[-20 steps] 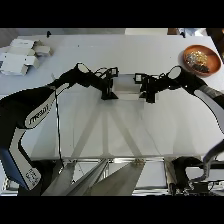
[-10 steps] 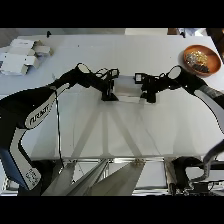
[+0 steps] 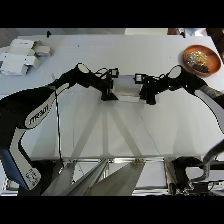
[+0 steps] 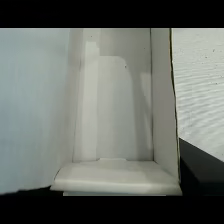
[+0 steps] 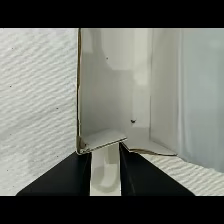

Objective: Fold the box and place the chain.

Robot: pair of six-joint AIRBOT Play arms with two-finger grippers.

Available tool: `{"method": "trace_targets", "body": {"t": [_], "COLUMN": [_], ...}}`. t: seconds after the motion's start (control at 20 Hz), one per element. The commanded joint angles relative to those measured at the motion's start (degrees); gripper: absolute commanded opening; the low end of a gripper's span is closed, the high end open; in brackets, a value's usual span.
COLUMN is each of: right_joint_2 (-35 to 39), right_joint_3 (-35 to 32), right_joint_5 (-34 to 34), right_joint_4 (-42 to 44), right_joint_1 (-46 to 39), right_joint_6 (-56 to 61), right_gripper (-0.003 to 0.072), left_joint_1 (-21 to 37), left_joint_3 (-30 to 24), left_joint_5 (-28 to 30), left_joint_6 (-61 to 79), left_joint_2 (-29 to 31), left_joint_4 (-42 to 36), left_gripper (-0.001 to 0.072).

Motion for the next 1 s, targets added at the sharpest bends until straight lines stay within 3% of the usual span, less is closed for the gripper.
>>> {"method": "trace_targets", "body": {"t": [0.0, 0.1, 0.2, 0.35, 0.45, 0.75, 0.85, 0.95], "right_joint_2": [0.0, 0.0, 0.0, 0.0, 0.0, 0.0, 0.0, 0.0], "right_joint_3": [0.0, 0.0, 0.0, 0.0, 0.0, 0.0, 0.0, 0.0], "right_joint_5": [-3.3, -4.5, -4.5, -4.5, -4.5, -4.5, -4.5, -4.5], "right_joint_4": [1.4, 2.6, 4.5, 5.2, 5.8, 10.3, 10.2, 10.2], "right_joint_1": [0.1, 0.1, 0.1, 0.1, 0.1, 0.1, 0.1, 0.1], "right_joint_6": [0.0, 0.0, 0.0, 0.0, 0.0, 0.0, 0.0, 0.0], "right_gripper": [0.0174, 0.0216, 0.032, 0.0354, 0.044, 0.0441, 0.0537, 0.0533], "left_joint_1": [0.0, 0.0, 0.0, 0.0, 0.0, 0.0, 0.0, 0.0], "left_joint_3": [0.0, 0.0, 0.0, 0.0, 0.0, 0.0, 0.0, 0.0], "left_joint_5": [0.0, 0.0, 0.0, 0.0, 0.0, 0.0, 0.0, 0.0], "left_joint_6": [0.0, 0.0, 0.0, 0.0, 0.0, 0.0, 0.0, 0.0], "left_joint_2": [0.0, 0.0, 0.0, 0.0, 0.0, 0.0, 0.0, 0.0], "left_joint_4": [0.0, 0.0, 0.0, 0.0, 0.0, 0.0, 0.0, 0.0], "left_gripper": [0.0378, 0.0378, 0.0378, 0.0378, 0.0378, 0.0378, 0.0378, 0.0378]}}
